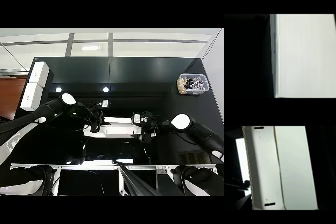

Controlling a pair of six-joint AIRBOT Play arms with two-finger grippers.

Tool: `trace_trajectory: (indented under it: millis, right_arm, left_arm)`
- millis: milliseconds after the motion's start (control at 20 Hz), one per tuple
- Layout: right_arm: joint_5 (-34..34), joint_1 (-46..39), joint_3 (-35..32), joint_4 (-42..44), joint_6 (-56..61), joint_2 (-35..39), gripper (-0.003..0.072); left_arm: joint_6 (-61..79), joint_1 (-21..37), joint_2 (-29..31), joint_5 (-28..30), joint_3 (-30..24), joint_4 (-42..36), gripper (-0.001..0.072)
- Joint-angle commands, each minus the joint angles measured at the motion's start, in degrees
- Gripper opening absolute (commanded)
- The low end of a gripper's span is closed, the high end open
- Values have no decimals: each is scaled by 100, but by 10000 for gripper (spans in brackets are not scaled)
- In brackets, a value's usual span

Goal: Fold the box and place the chain.

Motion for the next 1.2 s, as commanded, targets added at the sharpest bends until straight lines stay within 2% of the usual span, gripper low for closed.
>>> trace_trajectory:
  millis: [0,500,1150]
  right_arm:
    - [57,-11,-98,131,-280,-214,678]
    - [-247,-9,-166,249,-710,-745,677]
    - [-343,-11,-166,249,-767,-756,667]
  left_arm:
    - [-9,2,-2,33,2,-63,28]
    - [-13,2,-2,-24,15,-175,28]
    - [-15,2,-2,-26,15,-175,29]
